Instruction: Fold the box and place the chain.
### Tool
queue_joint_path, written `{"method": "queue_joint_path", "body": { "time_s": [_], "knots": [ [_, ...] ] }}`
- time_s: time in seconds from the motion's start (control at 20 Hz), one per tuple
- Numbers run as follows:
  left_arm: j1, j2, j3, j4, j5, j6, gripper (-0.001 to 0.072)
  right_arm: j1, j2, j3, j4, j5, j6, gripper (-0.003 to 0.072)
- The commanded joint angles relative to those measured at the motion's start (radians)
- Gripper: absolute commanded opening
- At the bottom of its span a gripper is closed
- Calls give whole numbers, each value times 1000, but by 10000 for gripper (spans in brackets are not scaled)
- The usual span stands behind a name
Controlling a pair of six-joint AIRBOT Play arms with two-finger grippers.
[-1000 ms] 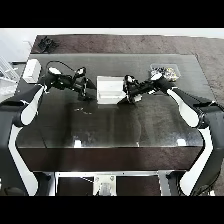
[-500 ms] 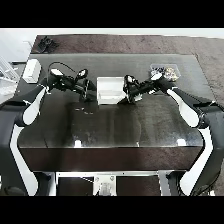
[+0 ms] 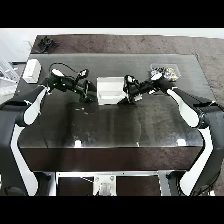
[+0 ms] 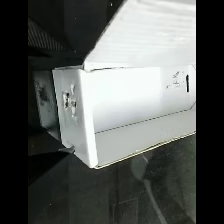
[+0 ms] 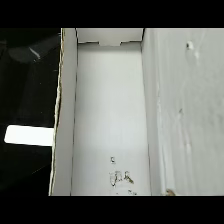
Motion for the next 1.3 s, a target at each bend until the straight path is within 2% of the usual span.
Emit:
{"method": "queue_joint_path", "body": {
  "time_s": [0.0,0.85,1.0,1.25],
  "knots": [
    [2,-1,0,25,-1,-42,720,1,0,0,0,0,0,569],
    [-2,-1,0,-5,-55,-55,720,1,0,0,0,0,0,569],
    [-10,-1,0,-5,-19,-63,720,1,0,0,0,0,0,569],
    [-63,-1,0,27,115,-76,720,1,0,0,0,0,0,569]
  ]
}}
